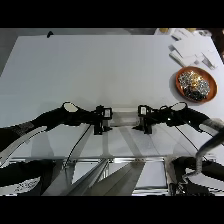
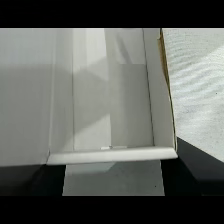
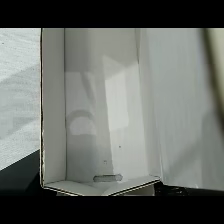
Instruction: Fold the box and place the chain.
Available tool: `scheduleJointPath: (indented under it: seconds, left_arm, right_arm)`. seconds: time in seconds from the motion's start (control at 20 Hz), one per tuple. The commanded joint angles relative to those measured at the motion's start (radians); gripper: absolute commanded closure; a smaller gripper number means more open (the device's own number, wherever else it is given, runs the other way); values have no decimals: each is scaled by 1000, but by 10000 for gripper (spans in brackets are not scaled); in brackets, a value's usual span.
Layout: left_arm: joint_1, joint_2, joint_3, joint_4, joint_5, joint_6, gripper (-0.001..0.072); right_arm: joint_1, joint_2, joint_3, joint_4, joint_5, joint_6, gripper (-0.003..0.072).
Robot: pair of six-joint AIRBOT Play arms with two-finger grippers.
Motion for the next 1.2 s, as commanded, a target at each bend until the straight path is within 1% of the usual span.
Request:
scheduleJointPath:
  seconds: [0.0,0.1,0.15,0.2,0.25,0.35,0.5,0.65,0.75,0.8,0.85,1.05,1.1,1.15]
  left_arm:
    - [-1,-1,-1,1,1,0,639]
    - [0,-1,-1,1,1,0,639]
    - [0,-1,-1,1,1,0,639]
    - [-1,-1,-1,1,1,0,639]
    - [0,-1,-1,1,1,0,639]
    - [-1,-1,-1,1,1,0,639]
    - [-1,-1,-1,1,1,0,639]
    - [-1,-1,-1,1,1,0,639]
    - [0,-1,-1,1,1,0,639]
    - [-1,-1,-1,1,1,0,639]
    - [-1,-1,-1,1,1,0,639]
    - [-1,-1,-1,1,1,0,639]
    - [-1,-1,-1,1,1,0,639]
    - [-1,-1,-1,1,1,0,639]
  right_arm:
    - [1,0,2,6,14,1,389]
    - [1,0,2,10,32,1,388]
    - [1,0,2,5,38,1,348]
    - [1,2,2,3,30,3,157]
    - [1,5,2,3,22,16,-16]
    - [1,20,2,-5,16,101,-8]
    - [1,52,2,-91,-10,262,-4]
    - [1,122,2,-236,-10,401,2]
    - [1,182,2,-361,-9,512,32]
    - [0,208,2,-406,-10,563,33]
    - [-10,235,2,-423,-6,593,33]
    - [-101,386,2,-408,1,661,34]
    - [-113,424,2,-389,5,674,53]
    - [-116,462,2,-351,19,704,53]
